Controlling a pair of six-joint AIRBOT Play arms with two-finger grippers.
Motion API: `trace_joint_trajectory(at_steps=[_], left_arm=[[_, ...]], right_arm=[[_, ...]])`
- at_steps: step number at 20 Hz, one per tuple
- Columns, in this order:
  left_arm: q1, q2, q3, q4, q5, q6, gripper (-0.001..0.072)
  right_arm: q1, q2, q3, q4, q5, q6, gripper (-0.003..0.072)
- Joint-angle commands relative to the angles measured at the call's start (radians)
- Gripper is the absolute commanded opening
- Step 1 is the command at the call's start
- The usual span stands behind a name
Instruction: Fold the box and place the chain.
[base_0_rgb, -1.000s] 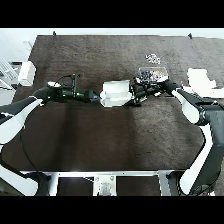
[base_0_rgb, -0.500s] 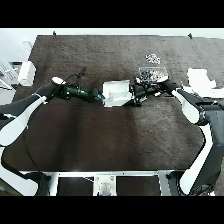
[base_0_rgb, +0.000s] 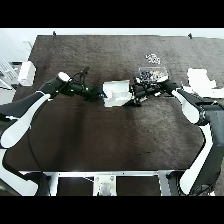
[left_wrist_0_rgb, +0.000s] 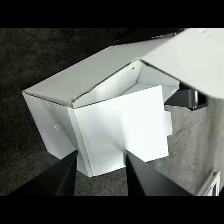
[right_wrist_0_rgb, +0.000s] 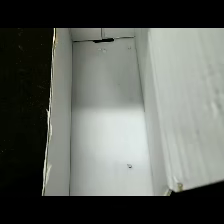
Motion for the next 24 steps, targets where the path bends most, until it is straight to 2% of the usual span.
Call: trace_joint_trajectory(at_steps=[1, 9, 19, 24], left_arm=[[-0.018, 0.000, 0.030, 0.098, 0.021, -0.148, 0.0348], [-0.041, 0.000, 0.039, 0.111, 0.075, -0.224, 0.0348], [-0.115, -0.001, 0.127, 0.378, 0.071, -0.475, 0.0349], [-0.136, -0.005, 0.138, 0.433, 0.055, -0.582, 0.0349]], right_arm=[[0.000, 0.000, 0.000, 0.000, 0.000, 0.000, 0.0572], [0.000, 0.000, 0.000, 0.000, 0.000, 0.000, 0.0572], [0.000, 0.000, 0.000, 0.000, 0.000, 0.000, 0.0572], [0.000, 0.000, 0.000, 0.000, 0.000, 0.000, 0.0572]])
